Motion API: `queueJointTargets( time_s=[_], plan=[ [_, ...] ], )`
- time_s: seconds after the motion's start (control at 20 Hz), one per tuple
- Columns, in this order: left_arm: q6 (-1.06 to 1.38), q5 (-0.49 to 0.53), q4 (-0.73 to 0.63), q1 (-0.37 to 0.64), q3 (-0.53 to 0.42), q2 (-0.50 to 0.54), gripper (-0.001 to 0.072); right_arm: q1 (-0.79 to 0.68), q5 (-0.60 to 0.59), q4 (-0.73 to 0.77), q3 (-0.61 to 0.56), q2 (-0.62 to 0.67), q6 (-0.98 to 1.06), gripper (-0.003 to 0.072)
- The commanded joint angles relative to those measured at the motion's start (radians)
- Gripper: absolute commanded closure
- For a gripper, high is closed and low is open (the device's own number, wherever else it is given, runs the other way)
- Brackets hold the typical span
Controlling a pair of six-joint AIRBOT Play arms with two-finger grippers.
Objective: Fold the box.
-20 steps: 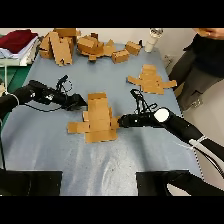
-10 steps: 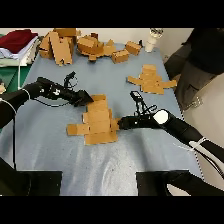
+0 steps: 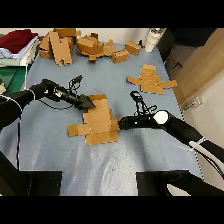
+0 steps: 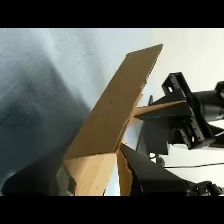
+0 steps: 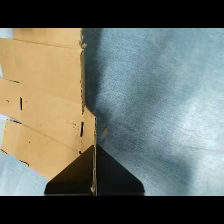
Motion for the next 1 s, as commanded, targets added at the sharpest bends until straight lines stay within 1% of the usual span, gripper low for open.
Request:
queueJointTargets(
  time_s=[0.0, 0.05, 0.1, 0.15, 0.35, 0.4, 0.45, 0.7, 0.75, 0.8, 0.9, 0.95],
  plan=[
    [0.092, -0.027, -0.066, -0.008, 0.002, -0.005, 0.0308, 0.000, -0.002, -0.002, 0.000, 0.000, 0.000, 0.0684],
    [0.105, -0.028, -0.070, -0.010, 0.002, -0.005, 0.0334, 0.000, -0.001, -0.002, 0.000, 0.000, 0.000, 0.0684],
    [0.112, -0.028, -0.066, -0.013, 0.001, -0.005, 0.0533, 0.000, -0.002, -0.002, 0.000, 0.000, 0.000, 0.0684],
    [0.122, -0.032, -0.064, -0.014, 0.001, -0.007, 0.0555, 0.000, -0.002, -0.002, 0.000, 0.000, 0.000, 0.0684],
    [0.157, -0.046, -0.064, -0.014, 0.001, -0.018, 0.0556, 0.000, -0.005, -0.002, 0.000, 0.000, 0.000, 0.0684],
    [0.164, -0.045, -0.064, -0.014, 0.001, -0.018, 0.0635, 0.000, -0.006, -0.002, 0.000, 0.000, 0.000, 0.0684],
    [0.175, -0.046, -0.065, -0.014, 0.001, -0.018, 0.0695, 0.000, -0.007, -0.003, 0.000, 0.000, 0.000, 0.0684],
    [0.258, -0.043, -0.065, -0.014, 0.001, -0.018, 0.0695, -0.001, -0.045, -0.010, 0.000, 0.000, 0.001, 0.0682],
    [0.271, -0.043, -0.066, -0.014, 0.002, -0.018, 0.0695, -0.002, -0.060, -0.010, 0.001, 0.000, 0.009, 0.0622],
    [0.287, -0.044, -0.068, -0.015, 0.002, -0.017, 0.0695, -0.009, -0.074, -0.009, 0.001, 0.000, 0.037, 0.0521],
    [0.298, -0.042, -0.076, -0.015, 0.001, -0.011, 0.0696, -0.046, -0.085, -0.010, 0.001, 0.001, 0.129, 0.0452],
    [0.314, -0.043, -0.076, -0.019, 0.001, -0.003, 0.0696, -0.070, -0.078, -0.011, 0.001, 0.001, 0.166, 0.0452]
  ],
)
